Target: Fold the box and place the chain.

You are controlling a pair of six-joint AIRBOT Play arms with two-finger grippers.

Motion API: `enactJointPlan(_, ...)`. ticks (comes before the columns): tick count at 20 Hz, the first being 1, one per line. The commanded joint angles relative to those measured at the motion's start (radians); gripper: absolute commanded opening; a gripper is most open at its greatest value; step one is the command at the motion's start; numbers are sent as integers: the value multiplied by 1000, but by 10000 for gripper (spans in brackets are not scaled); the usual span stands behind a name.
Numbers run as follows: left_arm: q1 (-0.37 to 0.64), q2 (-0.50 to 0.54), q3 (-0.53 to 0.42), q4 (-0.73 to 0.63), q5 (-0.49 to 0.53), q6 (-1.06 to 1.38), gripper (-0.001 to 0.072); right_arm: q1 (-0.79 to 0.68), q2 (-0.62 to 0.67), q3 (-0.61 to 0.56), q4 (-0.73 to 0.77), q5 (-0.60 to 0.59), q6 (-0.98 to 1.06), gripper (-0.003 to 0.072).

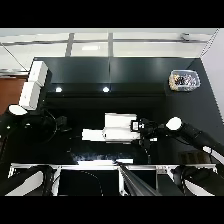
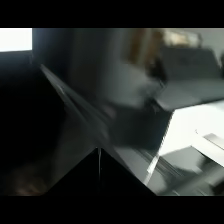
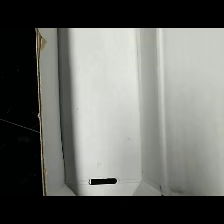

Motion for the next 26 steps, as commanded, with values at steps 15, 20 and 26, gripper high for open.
enactJointPlan(15, -385, -148, -2, -449, 117, 228, 26, 0, 0, 0, 0, 0, 0, 480)
enactJointPlan(20, -384, -102, 33, -352, 111, 160, 26, 0, 0, 0, 0, 0, 0, 480)
enactJointPlan(26, -384, -66, 61, -322, -19, 140, 712, 1, 0, 0, 0, 0, 0, 480)
